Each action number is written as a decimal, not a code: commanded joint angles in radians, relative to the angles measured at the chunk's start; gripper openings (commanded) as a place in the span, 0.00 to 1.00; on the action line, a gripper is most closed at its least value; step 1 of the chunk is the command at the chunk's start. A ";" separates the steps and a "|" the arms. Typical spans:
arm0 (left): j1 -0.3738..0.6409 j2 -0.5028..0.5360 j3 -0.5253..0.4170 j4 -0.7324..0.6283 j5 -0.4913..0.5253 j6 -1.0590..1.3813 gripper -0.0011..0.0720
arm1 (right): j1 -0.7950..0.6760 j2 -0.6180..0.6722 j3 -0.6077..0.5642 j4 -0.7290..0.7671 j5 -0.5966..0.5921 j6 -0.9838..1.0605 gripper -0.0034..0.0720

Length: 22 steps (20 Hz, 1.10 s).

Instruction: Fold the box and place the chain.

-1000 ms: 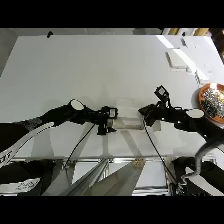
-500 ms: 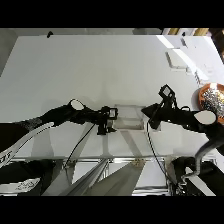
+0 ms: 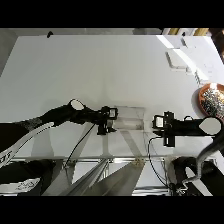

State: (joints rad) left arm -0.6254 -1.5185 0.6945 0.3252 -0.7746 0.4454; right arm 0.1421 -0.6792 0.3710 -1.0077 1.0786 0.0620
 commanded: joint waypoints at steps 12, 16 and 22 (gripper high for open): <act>0.000 -0.001 0.001 0.000 0.000 0.000 0.39 | 0.000 -0.315 0.001 0.255 -0.153 -0.253 0.25; 0.000 -0.001 0.001 0.000 0.000 0.000 0.39 | 0.000 -0.358 0.001 0.375 -0.155 -0.332 0.25; 0.000 -0.001 0.001 0.000 0.000 0.000 0.39 | 0.000 -0.406 0.001 0.452 -0.163 -0.378 0.30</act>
